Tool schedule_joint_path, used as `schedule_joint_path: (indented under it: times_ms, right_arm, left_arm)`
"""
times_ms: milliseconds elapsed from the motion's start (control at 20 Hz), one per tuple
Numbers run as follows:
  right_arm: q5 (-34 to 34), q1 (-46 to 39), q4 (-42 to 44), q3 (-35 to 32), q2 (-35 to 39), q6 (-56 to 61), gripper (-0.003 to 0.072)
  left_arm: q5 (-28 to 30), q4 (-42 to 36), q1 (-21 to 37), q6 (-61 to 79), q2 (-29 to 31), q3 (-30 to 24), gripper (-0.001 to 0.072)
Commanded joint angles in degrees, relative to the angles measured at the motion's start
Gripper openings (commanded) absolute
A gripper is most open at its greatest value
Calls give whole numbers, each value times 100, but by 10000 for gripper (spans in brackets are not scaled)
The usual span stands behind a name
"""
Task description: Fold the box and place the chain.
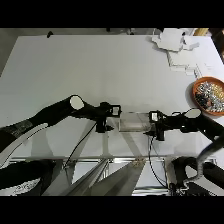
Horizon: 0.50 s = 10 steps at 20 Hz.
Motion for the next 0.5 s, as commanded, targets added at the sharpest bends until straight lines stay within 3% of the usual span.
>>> schedule_joint_path:
  times_ms: [0,450]
  right_arm:
    - [0,-2,2,0,0,0,435]
    - [2,-2,2,0,0,0,435]
  left_arm:
    - [37,-496,-105,645,-168,-44,693]
    - [-232,-876,-188,581,-238,-48,693]
